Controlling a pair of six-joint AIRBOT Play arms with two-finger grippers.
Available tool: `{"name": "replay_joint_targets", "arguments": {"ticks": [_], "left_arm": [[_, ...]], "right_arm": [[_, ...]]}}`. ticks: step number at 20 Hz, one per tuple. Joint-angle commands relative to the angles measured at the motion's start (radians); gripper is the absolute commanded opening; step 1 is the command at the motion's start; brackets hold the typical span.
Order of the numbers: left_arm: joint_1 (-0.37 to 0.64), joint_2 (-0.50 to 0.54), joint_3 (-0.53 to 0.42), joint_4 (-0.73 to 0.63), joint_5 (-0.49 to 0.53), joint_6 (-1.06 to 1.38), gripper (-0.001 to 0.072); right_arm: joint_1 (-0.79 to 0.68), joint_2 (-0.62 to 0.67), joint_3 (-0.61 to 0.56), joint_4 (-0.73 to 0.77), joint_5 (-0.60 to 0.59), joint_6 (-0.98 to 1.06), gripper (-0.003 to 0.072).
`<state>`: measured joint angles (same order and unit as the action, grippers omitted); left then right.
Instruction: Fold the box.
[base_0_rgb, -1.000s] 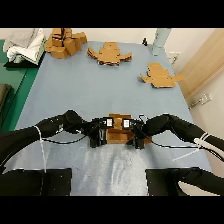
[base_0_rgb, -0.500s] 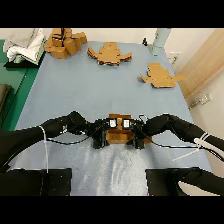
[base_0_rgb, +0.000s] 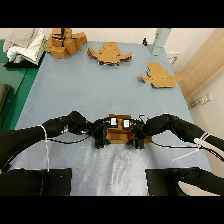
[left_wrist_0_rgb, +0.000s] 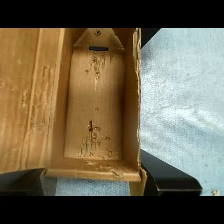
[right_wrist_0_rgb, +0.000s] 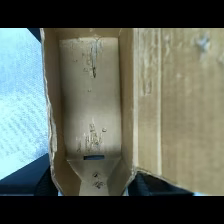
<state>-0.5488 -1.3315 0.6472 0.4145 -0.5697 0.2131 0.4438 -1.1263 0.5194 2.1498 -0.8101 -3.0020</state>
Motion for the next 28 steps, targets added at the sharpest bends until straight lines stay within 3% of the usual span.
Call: {"name": "replay_joint_targets", "arguments": {"ticks": [1,22,23,24,26,28], "left_arm": [[0.000,-0.001,0.001,-0.007,0.005,0.000,0.0471],[0.000,-0.001,0.001,-0.007,0.005,0.000,0.0471],[0.000,-0.001,0.001,-0.007,0.005,0.000,0.0471],[0.000,-0.001,0.001,-0.007,0.005,0.000,0.0470],[0.000,-0.001,0.001,-0.007,0.005,0.000,0.0470],[0.000,-0.001,0.001,-0.006,0.005,0.000,0.0471]], "right_arm": [[0.000,0.000,0.000,0.000,0.000,0.000,0.0462],[0.000,0.000,0.000,-0.019,-0.011,0.000,0.0463],[0.001,0.000,0.000,-0.009,-0.024,0.000,0.0474],[0.000,0.000,0.001,0.013,-0.031,0.001,0.0708],[-0.003,0.020,0.001,-0.002,-0.018,0.063,0.0720],[-0.017,0.069,0.001,-0.108,0.013,0.272,0.0720]]}}
